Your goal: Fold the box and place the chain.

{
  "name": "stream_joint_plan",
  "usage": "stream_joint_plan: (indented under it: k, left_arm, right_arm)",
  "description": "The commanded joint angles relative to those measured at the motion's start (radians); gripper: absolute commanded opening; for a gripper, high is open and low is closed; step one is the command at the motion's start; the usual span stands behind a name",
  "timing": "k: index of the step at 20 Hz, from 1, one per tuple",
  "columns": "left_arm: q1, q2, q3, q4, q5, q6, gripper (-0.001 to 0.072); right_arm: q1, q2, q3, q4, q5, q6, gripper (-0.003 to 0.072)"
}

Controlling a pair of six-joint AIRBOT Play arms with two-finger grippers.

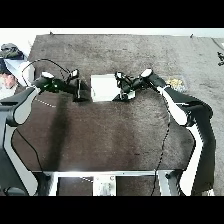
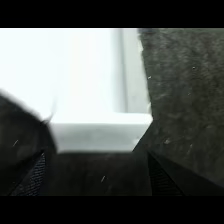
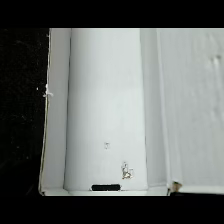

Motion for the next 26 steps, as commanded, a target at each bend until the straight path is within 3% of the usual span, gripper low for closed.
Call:
stream_joint_plan:
  k: [1,11,26]
  left_arm:
    - [-0.016,-0.013,0.000,-0.003,0.003,0.047,0.0720]
    - [-0.027,-0.013,0.000,-0.046,0.004,0.085,0.0720]
    - [-0.071,-0.023,0.000,-0.022,0.122,0.038,0.0720]
  right_arm:
    - [0.001,0.000,0.001,0.000,0.000,0.000,0.0427]
    - [0.001,0.000,0.001,0.000,0.000,0.000,0.0427]
    - [0.001,0.000,0.001,0.000,0.000,0.000,0.0427]
